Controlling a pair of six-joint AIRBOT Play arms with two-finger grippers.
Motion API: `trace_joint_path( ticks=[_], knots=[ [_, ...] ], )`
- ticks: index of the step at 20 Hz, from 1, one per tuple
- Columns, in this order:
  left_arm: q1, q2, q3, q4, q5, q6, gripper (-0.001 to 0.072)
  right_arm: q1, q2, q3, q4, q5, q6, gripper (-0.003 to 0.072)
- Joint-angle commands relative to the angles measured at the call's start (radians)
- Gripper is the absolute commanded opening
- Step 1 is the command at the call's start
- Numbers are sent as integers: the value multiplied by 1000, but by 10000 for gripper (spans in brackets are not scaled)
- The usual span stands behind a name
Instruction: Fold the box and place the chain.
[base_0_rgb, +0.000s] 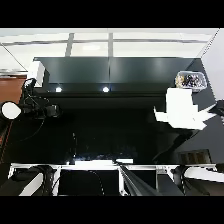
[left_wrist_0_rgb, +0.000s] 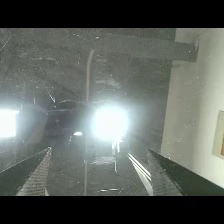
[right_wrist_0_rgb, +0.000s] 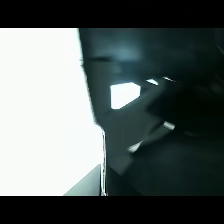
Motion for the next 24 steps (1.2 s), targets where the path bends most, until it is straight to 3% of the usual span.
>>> trace_joint_path(
  ticks=[1, 3, 7, 11, 16, 20, 24],
  knots=[
    [-1, -1, 0, -33, 3, 0, 705, 57, 105, -163, 257, 56, -35, 23],
    [-1, -5, 0, -84, 25, 0, 706, 123, 152, -286, 363, 52, -57, 23],
    [-24, -48, 0, -266, 56, 89, 704, 327, 281, -544, 491, -188, -105, 22],
    [-145, -170, 10, -581, 58, 339, 703, 576, 374, -730, 604, -457, -122, 22],
    [-252, -384, 135, -681, 23, 394, 703, 784, 382, -750, 626, -620, -121, 22],
    [-268, -566, 230, -916, -98, 559, 703, 834, 382, -750, 637, -626, -122, 22],
    [-305, -711, 319, -932, -174, 561, 703, 835, 382, -750, 637, -628, -122, 23]
  ],
)
